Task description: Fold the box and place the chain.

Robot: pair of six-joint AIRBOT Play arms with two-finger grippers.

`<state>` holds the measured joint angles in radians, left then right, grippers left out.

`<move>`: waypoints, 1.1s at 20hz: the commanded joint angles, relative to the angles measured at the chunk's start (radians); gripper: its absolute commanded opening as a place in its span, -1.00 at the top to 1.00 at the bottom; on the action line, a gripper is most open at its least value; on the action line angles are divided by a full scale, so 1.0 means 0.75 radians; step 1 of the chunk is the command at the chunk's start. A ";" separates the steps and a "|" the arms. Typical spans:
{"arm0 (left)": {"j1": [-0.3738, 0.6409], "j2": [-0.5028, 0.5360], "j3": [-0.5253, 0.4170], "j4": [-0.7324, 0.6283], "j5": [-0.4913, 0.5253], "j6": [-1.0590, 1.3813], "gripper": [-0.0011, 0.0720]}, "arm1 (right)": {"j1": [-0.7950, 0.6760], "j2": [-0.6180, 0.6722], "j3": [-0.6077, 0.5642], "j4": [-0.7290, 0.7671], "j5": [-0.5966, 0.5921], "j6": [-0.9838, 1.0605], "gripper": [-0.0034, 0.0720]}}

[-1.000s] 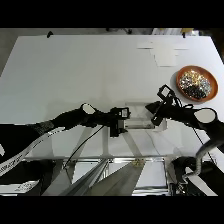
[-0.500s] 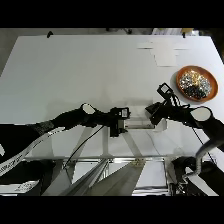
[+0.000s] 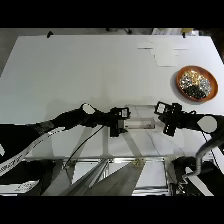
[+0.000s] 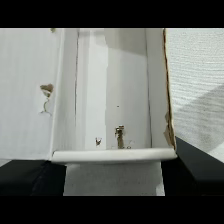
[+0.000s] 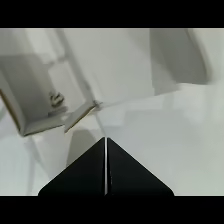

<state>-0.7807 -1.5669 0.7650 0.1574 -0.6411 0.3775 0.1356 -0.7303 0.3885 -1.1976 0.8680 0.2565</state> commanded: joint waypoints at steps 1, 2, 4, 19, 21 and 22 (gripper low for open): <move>0.000 -0.001 0.000 0.000 0.001 0.000 0.50 | -0.001 -0.134 0.001 -0.016 0.055 -0.312 0.66; 0.000 -0.001 0.000 0.000 0.001 0.000 0.50 | -0.001 -0.176 0.001 -0.012 0.055 -0.334 0.38; 0.000 -0.001 0.000 0.000 0.001 0.000 0.50 | -0.001 -0.235 0.001 -0.001 0.055 -0.345 0.33; 0.000 -0.001 0.000 0.000 0.001 0.000 0.50 | -0.001 -0.245 -0.017 0.302 0.040 -0.535 0.66; 0.000 -0.001 0.000 0.000 0.001 0.000 0.50 | -0.001 -0.245 -0.042 0.378 0.042 -0.608 0.65; 0.000 -0.001 0.000 0.000 0.001 0.000 0.50 | -0.001 -0.245 -0.051 0.423 0.041 -0.643 0.65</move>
<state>-0.7803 -1.5669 0.7650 0.1593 -0.6422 0.3794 0.1349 -0.9138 0.3672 -0.9554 0.8940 -0.1658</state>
